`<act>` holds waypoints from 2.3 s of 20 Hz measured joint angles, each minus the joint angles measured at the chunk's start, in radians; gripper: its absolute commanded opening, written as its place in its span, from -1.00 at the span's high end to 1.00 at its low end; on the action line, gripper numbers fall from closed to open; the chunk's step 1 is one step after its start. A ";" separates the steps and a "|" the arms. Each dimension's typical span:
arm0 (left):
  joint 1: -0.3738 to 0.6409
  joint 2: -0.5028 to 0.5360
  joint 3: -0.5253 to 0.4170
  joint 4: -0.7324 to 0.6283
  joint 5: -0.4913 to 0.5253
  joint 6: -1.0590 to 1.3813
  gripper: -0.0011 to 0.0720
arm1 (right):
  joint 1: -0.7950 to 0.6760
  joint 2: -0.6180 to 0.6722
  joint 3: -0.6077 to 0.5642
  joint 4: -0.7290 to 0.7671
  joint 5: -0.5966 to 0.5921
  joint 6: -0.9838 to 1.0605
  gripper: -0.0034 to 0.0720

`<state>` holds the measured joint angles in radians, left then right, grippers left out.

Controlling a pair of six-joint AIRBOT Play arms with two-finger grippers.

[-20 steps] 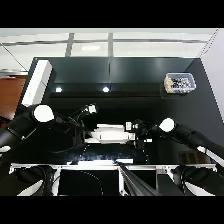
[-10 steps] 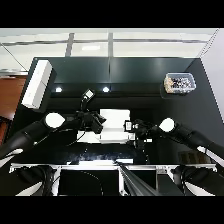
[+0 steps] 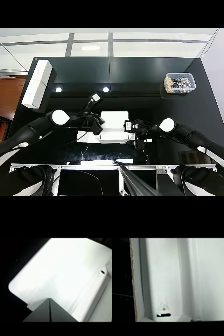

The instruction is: Fold the box and place the chain.

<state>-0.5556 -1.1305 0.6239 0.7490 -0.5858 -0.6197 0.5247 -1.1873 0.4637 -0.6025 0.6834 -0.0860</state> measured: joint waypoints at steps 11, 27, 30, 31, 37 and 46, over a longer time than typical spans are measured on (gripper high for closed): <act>0.200 0.209 -0.080 0.277 -0.467 0.242 -0.96 | 0.000 0.000 0.000 0.000 0.000 0.000 -0.20; 0.023 0.061 -0.175 -0.011 -0.149 0.541 0.43 | 0.000 0.000 0.000 -0.001 0.000 0.000 -0.20; 0.016 0.058 -0.175 -0.025 -0.132 0.543 0.43 | 0.000 0.000 0.000 0.000 0.000 0.000 -0.20; 0.014 0.057 -0.175 -0.035 -0.131 0.545 0.43 | 0.000 0.000 0.000 0.000 0.000 0.000 -0.20; -0.018 0.031 -0.175 -0.127 -0.103 0.546 0.43 | 0.000 0.000 0.000 -0.002 0.001 -0.001 -0.20; -0.059 -0.001 -0.175 -0.217 -0.058 0.546 -0.19 | 0.000 0.000 0.000 0.000 0.001 0.000 -0.20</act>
<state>-0.6147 -1.1313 0.4492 0.5320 -0.6437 -0.0738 0.5247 -1.1873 0.4633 -0.6025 0.6842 -0.0860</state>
